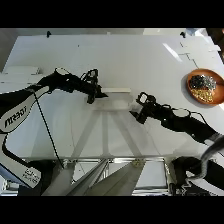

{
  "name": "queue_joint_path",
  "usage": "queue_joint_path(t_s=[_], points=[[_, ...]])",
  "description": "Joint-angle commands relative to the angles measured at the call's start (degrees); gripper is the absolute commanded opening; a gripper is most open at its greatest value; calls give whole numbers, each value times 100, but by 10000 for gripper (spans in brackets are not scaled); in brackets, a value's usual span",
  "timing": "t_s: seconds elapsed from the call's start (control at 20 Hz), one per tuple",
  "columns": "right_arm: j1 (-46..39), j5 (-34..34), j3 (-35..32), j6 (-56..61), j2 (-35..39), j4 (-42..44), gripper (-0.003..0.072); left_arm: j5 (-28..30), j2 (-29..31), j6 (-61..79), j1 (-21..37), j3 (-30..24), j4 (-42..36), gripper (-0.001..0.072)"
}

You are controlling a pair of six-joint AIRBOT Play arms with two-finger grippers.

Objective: Fold the box and place the chain.

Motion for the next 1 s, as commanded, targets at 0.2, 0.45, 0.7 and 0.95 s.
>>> queue_joint_path(t_s=[0.2, 0.45, 0.7, 0.95], points=[[2, 326, 92, -483, -249, 24, 686, 2, -4, -2, 0, 2, 0, 9], [-179, 334, 420, -492, -581, 20, 686, 2, -4, -2, 0, 2, 0, 9], [-223, 345, 721, -498, -857, -50, 686, 2, -4, -2, 2, 2, 0, 9], [-293, 608, 817, -822, -1049, -50, 686, 2, -4, -2, 0, 2, 0, 9]])
